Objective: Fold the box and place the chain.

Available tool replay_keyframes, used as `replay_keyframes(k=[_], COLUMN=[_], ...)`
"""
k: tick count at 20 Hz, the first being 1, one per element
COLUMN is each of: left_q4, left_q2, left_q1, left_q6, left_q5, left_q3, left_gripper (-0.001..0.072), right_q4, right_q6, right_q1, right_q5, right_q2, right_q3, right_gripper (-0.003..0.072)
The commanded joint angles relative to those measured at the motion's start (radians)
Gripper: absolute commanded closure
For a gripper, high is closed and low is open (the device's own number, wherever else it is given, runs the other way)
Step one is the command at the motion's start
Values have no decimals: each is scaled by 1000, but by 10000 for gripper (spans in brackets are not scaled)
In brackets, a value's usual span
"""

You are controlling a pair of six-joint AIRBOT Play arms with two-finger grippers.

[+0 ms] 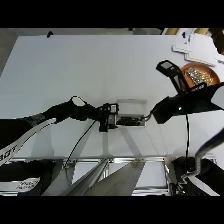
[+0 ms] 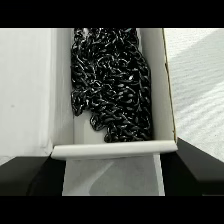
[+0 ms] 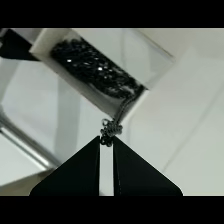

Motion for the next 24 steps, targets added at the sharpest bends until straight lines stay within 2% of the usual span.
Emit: replay_keyframes(k=[1, 3, 7, 13, 14, 17, 18, 22, 23, 24], left_q4=[0, 0, 0, 0, 0, 0, 0, 0, 0, 0], left_q2=[0, 0, 0, 0, 0, 0, 0, 0, 0, 0], left_q1=[0, 0, 0, 0, 0, 0, 0, 0, 0, 0], left_q6=[0, 0, 0, 0, 0, 0, 0, 0, 0, 0], left_q5=[0, 0, 0, 0, 0, 0, 0, 0, 0, 0], left_q3=[0, 0, 0, 0, 0, 0, 0, 0, 0, 0], left_gripper=[540, 540, 540, 540, 540, 540, 540, 540, 540, 540], right_q4=[111, 111, 108, 41, 41, 51, 51, 51, 51, 52], right_q6=[-33, -52, -71, -71, -76, -152, -170, -284, -317, -363], right_q1=[64, 86, 129, 141, 147, 149, 139, 49, 25, 1], right_q5=[-107, -169, -210, -174, -175, -167, -151, -57, -56, -93], right_q2=[12, -7, -113, -284, -293, -298, -298, -334, -354, -380], right_q3=[0, 0, 0, 0, 0, 18, 47, 216, 248, 268], right_gripper=[666, 666, 666, 663, 649, 368, 347, 348, 351, 390])
